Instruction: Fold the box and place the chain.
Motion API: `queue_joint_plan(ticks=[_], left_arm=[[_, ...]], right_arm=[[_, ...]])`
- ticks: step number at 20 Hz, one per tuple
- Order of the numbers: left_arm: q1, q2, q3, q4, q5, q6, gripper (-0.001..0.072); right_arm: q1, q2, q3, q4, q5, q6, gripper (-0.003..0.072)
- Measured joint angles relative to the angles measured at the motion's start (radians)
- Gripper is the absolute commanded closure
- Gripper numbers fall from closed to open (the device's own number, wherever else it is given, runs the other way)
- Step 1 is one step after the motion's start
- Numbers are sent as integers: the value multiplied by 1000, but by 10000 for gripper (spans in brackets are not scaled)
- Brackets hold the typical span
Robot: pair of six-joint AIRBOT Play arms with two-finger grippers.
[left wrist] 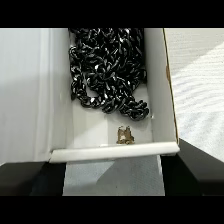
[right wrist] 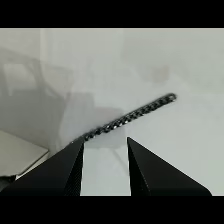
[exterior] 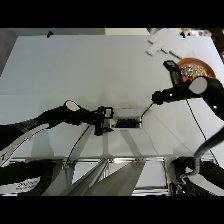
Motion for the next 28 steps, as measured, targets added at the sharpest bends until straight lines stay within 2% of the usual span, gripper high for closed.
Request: queue_joint_plan(ticks=[6, 13, 14, 16, 18, 19, 20, 28], left_arm=[[0, 0, 0, 0, 0, 0, 697], [0, 1, 0, 4, -4, 2, 697], [0, 1, 0, 3, -4, 2, 697], [0, 1, 0, 2, -3, 1, 697], [0, 1, 0, 0, -2, 0, 697], [0, 1, 0, 0, -2, 0, 697], [0, 1, 0, 0, -2, 0, 697], [0, 0, 0, -1, 2, -2, 697]], right_arm=[[106, -162, -1, -41, -4, 3, 385], [144, -215, -1, -94, -8, 61, 398], [145, -217, -1, -103, -7, 72, 417], [147, -220, -2, -120, -8, 86, 523], [148, -221, -2, -130, -4, 93, 533], [148, -222, -2, -131, 2, 98, 584], [148, -223, -3, -131, 13, 101, 674], [149, -184, -4, -140, 60, 105, 676]])
